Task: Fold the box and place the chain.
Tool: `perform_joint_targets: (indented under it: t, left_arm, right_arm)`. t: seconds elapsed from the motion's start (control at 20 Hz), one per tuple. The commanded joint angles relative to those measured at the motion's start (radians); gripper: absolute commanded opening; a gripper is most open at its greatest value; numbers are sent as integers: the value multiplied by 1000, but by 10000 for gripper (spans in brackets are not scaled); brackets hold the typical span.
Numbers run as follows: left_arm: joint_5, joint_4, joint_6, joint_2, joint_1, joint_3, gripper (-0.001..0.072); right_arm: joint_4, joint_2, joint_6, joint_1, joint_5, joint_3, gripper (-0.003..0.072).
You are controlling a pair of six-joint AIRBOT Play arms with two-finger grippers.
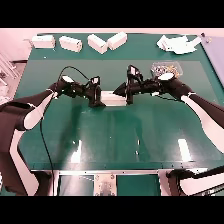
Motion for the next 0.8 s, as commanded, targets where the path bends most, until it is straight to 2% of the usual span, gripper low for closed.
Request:
perform_joint_targets:
  t: [0.0, 0.2, 0.45, 0.65, 0.75]
  left_arm:
    - [0, 1, 0, 1, 1, 0, 526]
    - [0, 0, 0, 1, 1, 0, 526]
    - [1, 0, 0, 1, 1, 0, 526]
    - [1, 0, 0, 1, 1, 0, 526]
    - [0, 0, 0, 1, 1, 0, 526]
  right_arm:
    - [37, -56, -16, -6, 5, 2, 29]
    - [18, -119, 50, -6, -24, 3, 28]
    - [-168, -129, 228, 19, 18, 14, 30]
    - [-177, -127, 236, 11, 24, 31, 32]
    - [-120, -100, 236, -6, 93, 88, 4]
